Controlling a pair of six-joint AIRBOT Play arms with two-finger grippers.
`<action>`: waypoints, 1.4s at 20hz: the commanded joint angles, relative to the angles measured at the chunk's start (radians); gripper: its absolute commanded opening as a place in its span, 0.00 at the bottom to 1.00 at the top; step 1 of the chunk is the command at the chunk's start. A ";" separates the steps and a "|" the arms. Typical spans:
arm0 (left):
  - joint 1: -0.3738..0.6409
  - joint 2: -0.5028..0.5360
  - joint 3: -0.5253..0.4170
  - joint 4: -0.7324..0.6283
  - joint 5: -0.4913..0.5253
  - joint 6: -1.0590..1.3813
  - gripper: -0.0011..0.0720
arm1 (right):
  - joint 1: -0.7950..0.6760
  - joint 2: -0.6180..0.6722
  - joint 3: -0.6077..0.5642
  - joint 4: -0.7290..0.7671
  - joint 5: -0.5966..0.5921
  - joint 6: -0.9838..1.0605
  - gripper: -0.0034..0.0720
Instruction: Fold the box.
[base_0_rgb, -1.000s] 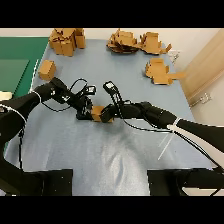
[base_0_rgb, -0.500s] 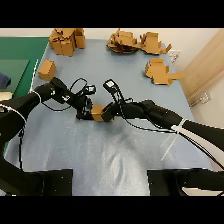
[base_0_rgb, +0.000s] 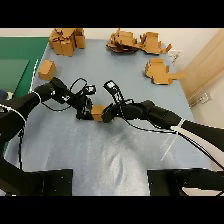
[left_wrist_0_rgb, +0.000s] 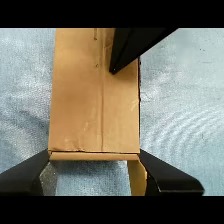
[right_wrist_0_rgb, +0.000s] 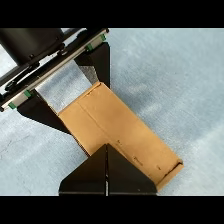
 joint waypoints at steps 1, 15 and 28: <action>0.000 0.000 0.001 0.000 0.000 0.000 0.56 | 0.002 -0.011 -0.013 -0.004 -0.015 0.017 0.05; 0.001 0.000 0.001 0.001 0.013 -0.001 0.56 | -0.014 0.068 -0.013 -0.072 0.155 0.053 0.05; 0.040 0.109 0.159 0.003 0.262 -0.479 0.56 | -0.274 0.325 -0.016 -0.362 -0.079 0.251 0.05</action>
